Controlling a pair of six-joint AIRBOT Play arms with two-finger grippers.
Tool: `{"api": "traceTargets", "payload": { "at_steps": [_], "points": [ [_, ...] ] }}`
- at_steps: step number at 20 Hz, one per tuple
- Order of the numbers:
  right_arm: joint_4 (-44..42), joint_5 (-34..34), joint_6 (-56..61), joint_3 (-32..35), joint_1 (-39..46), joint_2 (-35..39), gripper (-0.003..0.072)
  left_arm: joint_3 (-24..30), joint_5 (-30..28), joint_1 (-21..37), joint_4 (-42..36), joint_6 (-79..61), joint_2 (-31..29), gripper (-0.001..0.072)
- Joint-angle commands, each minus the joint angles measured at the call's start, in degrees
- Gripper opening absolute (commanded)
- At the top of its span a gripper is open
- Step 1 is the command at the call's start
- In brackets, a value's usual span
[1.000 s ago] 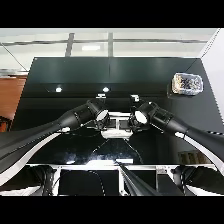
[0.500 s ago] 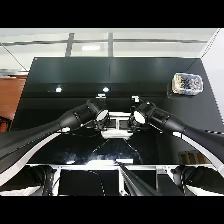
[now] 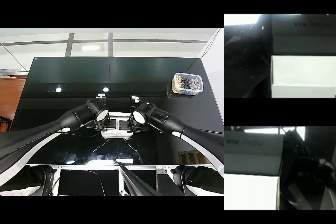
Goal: Fold the box and place the chain.
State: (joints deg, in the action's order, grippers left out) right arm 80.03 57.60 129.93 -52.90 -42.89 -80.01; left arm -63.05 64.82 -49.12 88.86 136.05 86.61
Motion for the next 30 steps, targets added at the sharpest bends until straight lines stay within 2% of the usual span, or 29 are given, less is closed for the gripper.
{"api": "traceTargets", "payload": {
  "at_steps": [1, 2, 3, 4, 5, 8, 11, 13, 16, 17, 18, 20, 22, 23, 24, 26, 27, 29, 30],
  "points": [
    [-0.4, -0.9, 0.0, 0.0, 0.0, 0.0, 0.0009, 0.0, -0.1, 0.1, 0.0, 0.0, 0.0, 0.0028],
    [-0.4, -0.9, 0.0, 0.0, 0.0, 0.0, 0.0013, 0.0, -0.1, 0.1, 0.0, 0.0, 0.0, 0.0028],
    [-0.4, -0.8, -0.1, 0.0, 0.1, 0.2, 0.012, 0.0, -0.1, 0.1, 0.0, 0.0, 0.0, 0.0028],
    [-0.4, -0.6, -0.1, 0.0, 0.2, 0.6, 0.0317, 0.0, -0.1, 0.1, 0.0, 0.0, 0.0, 0.0028],
    [-0.1, -0.2, -0.3, 0.0, 0.2, 1.5, 0.0349, 0.0, -0.1, 0.1, 0.0, 0.0, 0.0, 0.0028],
    [-0.3, 1.0, -4.1, 0.0, 0.4, 6.9, 0.0348, 0.0, 0.0, 0.1, 0.0, 0.0, 0.0, 0.0028],
    [1.5, 8.5, -12.2, 0.0, 1.7, 16.3, 0.0348, 0.0, -0.1, 0.1, 0.0, 0.0, 0.0, 0.0028],
    [11.9, 13.8, -12.7, 0.0, 2.5, 23.2, 0.0348, 0.0, -0.1, 0.1, 0.0, 0.0, 0.0, 0.0028],
    [39.4, 15.0, -10.9, 1.5, 5.3, 28.2, 0.0348, 0.0, -0.1, 0.1, 0.0, 0.0, 0.0, 0.0028],
    [45.0, 12.3, -9.6, 2.6, 7.9, 28.0, 0.0348, 0.0, -0.1, 0.1, 0.0, 0.0, 0.0, 0.0028],
    [48.0, 5.8, -9.0, 4.6, 12.0, 27.9, 0.0348, 0.0, -0.1, 0.1, 0.0, 0.0, 0.0, 0.0028],
    [48.1, -11.0, -5.7, 9.2, 22.8, 27.0, 0.0351, 0.0, -0.1, 0.1, 0.0, 0.0, 0.0, 0.0028],
    [43.7, -20.6, 3.0, 9.7, 34.8, 22.2, 0.072, 0.0, -0.1, 0.1, 0.0, 0.0, 0.0, 0.0028],
    [35.5, -24.1, 1.4, 8.3, 40.2, 18.9, 0.072, 0.0, -0.2, 0.1, 0.0, 0.0, 0.0, 0.0028],
    [22.6, -25.9, -5.6, 5.3, 45.2, 15.0, 0.072, 0.0, -0.3, 0.1, 0.0, 0.0, 0.0, 0.0028],
    [-1.3, -21.7, -21.2, -3.8, 52.2, 7.3, 0.072, 0.0, -0.3, 0.1, 0.0, 0.0, 0.0, 0.0028],
    [-7.2, -15.4, -23.2, -10.0, 54.8, 2.8, 0.072, 0.0, -0.3, 0.1, 0.0, 0.0, 0.0, 0.0028],
    [-8.5, 0.2, -17.3, -22.9, 58.4, -6.3, 0.072, 0.0, -0.2, 0.1, 0.0, 0.0, 0.0, 0.0028],
    [-8.5, 5.5, -12.5, -28.5, 59.6, -10.0, 0.072, 0.0, -0.2, 0.1, 0.0, 0.0, 0.0, 0.0028]
  ]
}}
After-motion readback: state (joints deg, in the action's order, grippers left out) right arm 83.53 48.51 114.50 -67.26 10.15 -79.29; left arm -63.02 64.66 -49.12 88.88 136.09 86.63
